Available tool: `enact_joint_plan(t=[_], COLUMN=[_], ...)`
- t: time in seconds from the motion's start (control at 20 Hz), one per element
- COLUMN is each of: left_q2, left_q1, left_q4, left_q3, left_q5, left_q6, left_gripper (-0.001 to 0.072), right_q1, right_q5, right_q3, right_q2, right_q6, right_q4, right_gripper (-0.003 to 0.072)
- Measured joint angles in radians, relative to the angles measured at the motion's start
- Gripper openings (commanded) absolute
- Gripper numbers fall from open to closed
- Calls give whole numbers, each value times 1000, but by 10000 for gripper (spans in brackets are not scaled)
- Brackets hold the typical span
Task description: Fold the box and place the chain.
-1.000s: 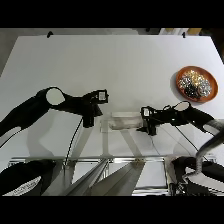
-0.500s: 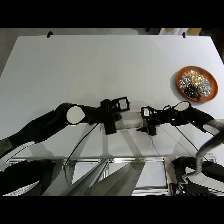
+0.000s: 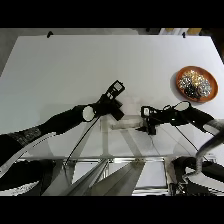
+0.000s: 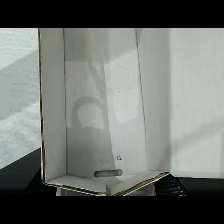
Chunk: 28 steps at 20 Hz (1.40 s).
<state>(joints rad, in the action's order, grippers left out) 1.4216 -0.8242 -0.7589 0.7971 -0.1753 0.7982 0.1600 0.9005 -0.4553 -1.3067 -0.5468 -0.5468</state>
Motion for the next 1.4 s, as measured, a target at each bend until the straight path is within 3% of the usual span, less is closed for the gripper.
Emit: enact_joint_plan(t=[0.15, 0.3, 0.5, 0.7, 0.85, 1.05, 1.4], left_q2=[-13, -90, -205, -219, -185, -141, -122], left_q1=[2, 3, 3, 6, 25, 73, 115], left_q4=[-20, -121, -329, -474, -510, -525, -450], left_q3=[0, 0, 0, 0, 0, -2, -5], left_q5=[-18, -113, -385, -609, -652, -668, -649], left_q6=[19, 30, 36, 29, -13, -105, -353], left_gripper=[4, 5, 7, 9, 26, 287, 298], right_q1=[0, 0, 0, 0, 0, 0, 0], right_q5=[0, 0, 0, 0, 0, 0, 0], right_q3=[0, 0, 0, 0, 0, 0, 0], right_q2=[0, 0, 0, 0, 0, 0, 0], right_q6=[0, -1, -1, -2, -2, -2, -2], right_q4=[-2, -3, -4, -3, -3, -3, -3], right_gripper=[435, 435, 435, 435, 435, 435, 435])
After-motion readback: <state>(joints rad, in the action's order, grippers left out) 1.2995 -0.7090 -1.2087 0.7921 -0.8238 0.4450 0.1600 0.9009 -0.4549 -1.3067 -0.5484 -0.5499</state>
